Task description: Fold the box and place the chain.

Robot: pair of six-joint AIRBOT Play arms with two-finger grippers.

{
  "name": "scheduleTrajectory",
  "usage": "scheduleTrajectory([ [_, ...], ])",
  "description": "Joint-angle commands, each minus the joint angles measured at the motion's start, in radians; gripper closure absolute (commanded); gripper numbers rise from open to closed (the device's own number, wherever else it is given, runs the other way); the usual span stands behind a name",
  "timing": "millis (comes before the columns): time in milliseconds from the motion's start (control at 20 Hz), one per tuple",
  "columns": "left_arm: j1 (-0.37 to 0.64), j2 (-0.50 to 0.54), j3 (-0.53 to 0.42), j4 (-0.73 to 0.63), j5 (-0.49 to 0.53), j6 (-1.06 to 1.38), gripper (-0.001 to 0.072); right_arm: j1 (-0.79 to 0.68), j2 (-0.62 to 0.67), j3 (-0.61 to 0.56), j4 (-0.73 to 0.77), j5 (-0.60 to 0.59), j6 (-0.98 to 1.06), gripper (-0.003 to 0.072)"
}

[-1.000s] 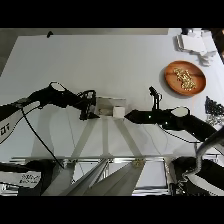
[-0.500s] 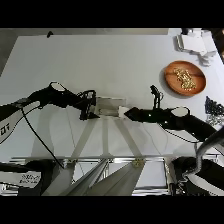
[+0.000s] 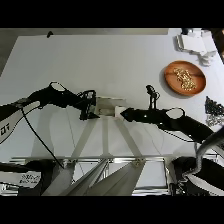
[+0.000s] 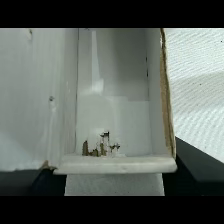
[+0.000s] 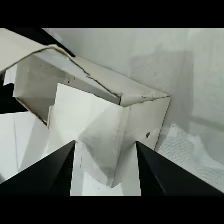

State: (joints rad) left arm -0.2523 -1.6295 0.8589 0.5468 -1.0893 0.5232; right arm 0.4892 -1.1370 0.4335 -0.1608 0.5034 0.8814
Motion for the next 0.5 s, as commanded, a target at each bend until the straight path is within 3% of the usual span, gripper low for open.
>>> scheduleTrajectory([
  [0,-0.001,0.000,0.001,0.000,0.000,0.000,0.0395,0.041,-0.016,0.005,-0.057,-0.082,0.000,0.0229],
  [200,-0.001,0.000,0.001,0.000,0.000,0.000,0.0395,0.076,-0.042,0.007,-0.083,-0.204,0.011,0.0231],
  [450,-0.001,0.000,0.001,0.000,0.000,0.000,0.0395,0.077,-0.042,0.039,-0.107,-0.219,0.012,0.0237],
])
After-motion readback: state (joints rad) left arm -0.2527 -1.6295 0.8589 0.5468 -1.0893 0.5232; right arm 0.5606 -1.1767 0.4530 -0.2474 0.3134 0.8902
